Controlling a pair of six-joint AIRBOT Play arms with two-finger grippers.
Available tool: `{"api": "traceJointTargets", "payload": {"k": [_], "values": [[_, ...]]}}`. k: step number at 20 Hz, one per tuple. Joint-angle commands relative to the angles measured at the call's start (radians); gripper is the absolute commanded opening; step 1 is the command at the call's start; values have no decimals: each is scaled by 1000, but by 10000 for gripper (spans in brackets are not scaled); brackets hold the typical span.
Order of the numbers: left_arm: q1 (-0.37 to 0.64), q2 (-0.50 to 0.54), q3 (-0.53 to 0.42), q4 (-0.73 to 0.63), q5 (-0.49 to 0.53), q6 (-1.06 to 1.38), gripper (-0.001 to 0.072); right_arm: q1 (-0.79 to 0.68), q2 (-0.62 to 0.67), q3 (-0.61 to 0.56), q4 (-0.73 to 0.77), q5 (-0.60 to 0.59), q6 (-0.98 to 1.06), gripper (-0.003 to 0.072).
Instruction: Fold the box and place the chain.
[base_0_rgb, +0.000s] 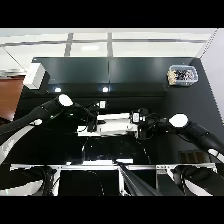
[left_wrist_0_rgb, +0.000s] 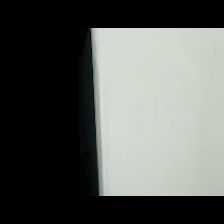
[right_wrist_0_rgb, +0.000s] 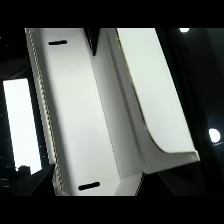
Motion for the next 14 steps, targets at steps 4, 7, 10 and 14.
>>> {"api": "traceJointTargets", "payload": {"k": [4,7,10,14], "values": [[-7,0,1,6,0,0,26,-8,-109,1,131,82,-174,706],[-7,0,1,6,-1,0,26,-11,-131,1,133,75,-173,706],[-7,0,0,5,6,0,25,-11,-144,1,132,61,-171,706],[-16,-10,1,6,23,1,26,-11,-146,2,121,63,-164,706]]}}
